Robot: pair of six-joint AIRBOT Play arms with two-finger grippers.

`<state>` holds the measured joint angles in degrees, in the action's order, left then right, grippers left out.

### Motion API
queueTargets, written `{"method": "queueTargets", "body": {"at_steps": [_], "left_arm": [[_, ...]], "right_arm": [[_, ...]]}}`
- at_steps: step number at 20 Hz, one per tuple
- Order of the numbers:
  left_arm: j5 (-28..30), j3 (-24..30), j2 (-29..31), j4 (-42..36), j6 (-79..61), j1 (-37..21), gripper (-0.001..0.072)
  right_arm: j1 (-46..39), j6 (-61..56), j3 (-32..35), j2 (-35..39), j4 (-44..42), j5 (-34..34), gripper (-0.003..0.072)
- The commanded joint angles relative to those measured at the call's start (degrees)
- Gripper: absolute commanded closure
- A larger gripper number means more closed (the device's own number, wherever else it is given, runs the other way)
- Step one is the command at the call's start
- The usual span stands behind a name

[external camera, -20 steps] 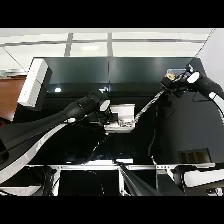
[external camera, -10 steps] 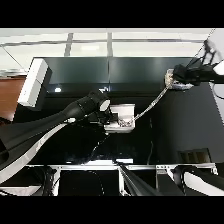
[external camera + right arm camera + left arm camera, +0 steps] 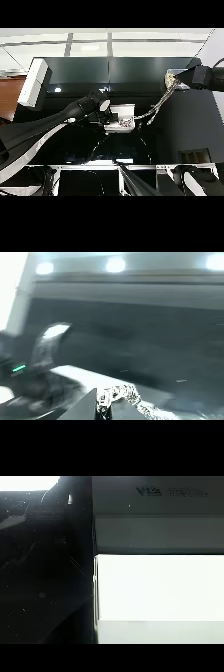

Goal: Fold the box and place the chain.

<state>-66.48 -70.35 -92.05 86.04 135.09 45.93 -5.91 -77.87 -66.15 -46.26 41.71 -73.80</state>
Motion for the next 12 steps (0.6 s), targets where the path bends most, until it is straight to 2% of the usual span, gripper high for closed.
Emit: {"method": "queueTargets", "body": {"at_steps": [1, 5, 9, 12], "left_arm": [[0.02, -0.02, 0.00, 0.00, -0.02, -0.02, 0.0681], [0.00, -0.02, 0.00, 0.00, -0.02, -0.02, 0.0681], [0.00, -0.02, 0.00, 0.00, -0.02, -0.02, 0.0681], [0.00, -0.02, 0.00, 0.00, -0.02, -0.02, 0.0681]], "right_arm": [[2.64, 0.83, -0.02, 1.95, -7.21, -3.04, 0.0674], [10.99, -1.33, -0.20, 1.95, -8.66, 0.02, 0.0674], [17.84, -2.38, -3.30, 1.95, -8.94, 6.23, 0.0674], [20.55, -2.71, -4.72, 1.90, -7.56, 8.55, 0.0674]]}}
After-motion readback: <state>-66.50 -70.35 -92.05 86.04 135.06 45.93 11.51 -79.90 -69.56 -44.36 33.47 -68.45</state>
